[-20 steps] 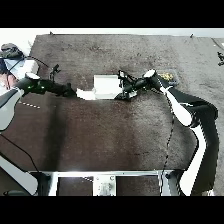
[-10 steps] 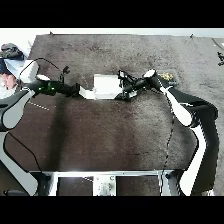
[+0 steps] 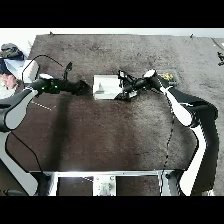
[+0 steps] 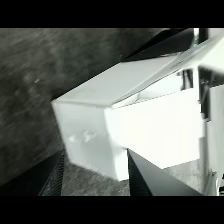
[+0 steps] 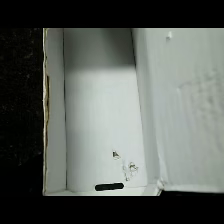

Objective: Fold the box and place the chain.

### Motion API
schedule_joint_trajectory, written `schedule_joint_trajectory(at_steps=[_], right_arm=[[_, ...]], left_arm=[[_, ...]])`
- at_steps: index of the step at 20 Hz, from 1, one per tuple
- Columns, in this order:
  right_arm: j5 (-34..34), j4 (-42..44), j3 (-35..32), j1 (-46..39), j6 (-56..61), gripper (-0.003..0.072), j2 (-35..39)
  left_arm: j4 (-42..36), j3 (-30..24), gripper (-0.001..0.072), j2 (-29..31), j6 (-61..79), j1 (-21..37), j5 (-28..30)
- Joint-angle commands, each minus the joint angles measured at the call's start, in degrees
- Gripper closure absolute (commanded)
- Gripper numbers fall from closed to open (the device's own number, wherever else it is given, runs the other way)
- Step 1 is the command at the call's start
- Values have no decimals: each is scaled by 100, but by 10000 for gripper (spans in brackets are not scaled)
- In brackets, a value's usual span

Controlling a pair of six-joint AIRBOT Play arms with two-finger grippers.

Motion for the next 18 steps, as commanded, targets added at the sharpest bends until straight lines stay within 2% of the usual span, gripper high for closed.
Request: schedule_joint_trajectory(at_steps=[1, 8, 18], right_arm=[[0, 0, 0, 4, 2, 216, -4], [4, 0, 0, 4, 2, 216, -4], [0, 0, 0, 4, 2, 216, -4]], left_arm=[[-9, 210, 298, 11, 20, -129, -57], [953, 643, 299, 46, -962, -442, -63], [2745, 1333, 300, 44, -2802, -1016, 79]])
